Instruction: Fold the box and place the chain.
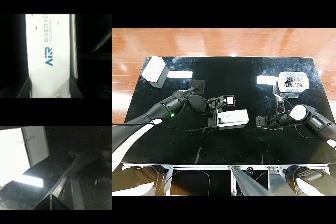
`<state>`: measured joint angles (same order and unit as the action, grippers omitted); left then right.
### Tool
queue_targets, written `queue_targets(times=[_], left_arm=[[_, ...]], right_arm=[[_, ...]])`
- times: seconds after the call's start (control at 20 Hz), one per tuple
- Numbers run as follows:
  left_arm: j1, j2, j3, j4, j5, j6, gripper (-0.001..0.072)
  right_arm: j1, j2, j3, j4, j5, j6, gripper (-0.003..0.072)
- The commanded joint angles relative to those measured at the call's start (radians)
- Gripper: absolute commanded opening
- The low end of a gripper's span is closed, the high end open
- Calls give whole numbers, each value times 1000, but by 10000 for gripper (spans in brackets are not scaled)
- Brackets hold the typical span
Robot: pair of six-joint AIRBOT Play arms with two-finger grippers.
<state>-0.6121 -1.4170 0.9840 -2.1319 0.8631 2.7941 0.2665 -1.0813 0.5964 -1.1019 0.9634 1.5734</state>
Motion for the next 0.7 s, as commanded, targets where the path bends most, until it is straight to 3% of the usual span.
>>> queue_targets(times=[0.0, 0.3, 0.5, 0.65], left_arm=[[1, 5, 7, 9, 1, -57, 18], [72, 92, 52, 68, 60, -290, 17], [226, 162, 51, 137, 227, -444, 17], [371, 200, 51, 271, 352, -550, 17]], right_arm=[[-1, 0, 1, 1, -12, 13, 30], [-1, 0, 6, -12, -21, 22, 30], [0, 0, 6, -21, -22, 5, 30], [0, 0, 6, -26, -22, 4, 30]])
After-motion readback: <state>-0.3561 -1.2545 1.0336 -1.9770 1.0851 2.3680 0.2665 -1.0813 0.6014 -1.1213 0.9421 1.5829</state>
